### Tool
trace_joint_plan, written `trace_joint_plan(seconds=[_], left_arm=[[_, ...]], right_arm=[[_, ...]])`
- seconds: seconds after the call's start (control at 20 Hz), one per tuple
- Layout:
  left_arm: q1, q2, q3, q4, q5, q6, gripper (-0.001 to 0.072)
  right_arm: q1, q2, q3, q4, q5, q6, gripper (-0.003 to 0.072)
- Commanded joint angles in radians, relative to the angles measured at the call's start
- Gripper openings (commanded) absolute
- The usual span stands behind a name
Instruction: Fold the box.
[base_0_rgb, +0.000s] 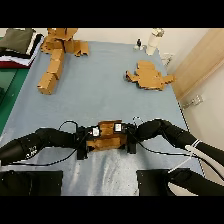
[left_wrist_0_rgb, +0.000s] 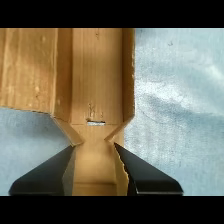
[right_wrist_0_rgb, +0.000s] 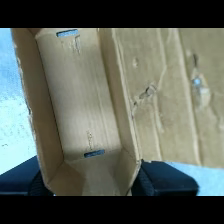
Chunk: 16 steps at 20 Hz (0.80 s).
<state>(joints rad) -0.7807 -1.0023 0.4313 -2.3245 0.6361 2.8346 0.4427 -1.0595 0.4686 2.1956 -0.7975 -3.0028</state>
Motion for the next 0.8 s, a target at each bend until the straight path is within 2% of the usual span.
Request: trace_joint_plan(seconds=[0.0,0.35,0.65,0.75], left_arm=[[-0.005,0.000,0.002,-0.009,-0.041,-0.001,0.0346],[-0.029,0.000,0.006,-0.010,-0.008,-0.027,0.0345],[-0.055,0.000,0.006,-0.040,-0.051,-0.035,0.0342],[-0.055,-0.002,0.006,-0.039,-0.071,-0.034,0.0185]], right_arm=[[0.001,0.000,0.000,0.000,0.000,0.000,0.0601],[0.001,0.000,0.000,0.000,0.000,0.000,0.0601],[0.001,0.000,0.000,0.000,0.000,0.000,0.0601],[0.001,0.000,0.000,0.000,0.000,0.000,0.0601]])
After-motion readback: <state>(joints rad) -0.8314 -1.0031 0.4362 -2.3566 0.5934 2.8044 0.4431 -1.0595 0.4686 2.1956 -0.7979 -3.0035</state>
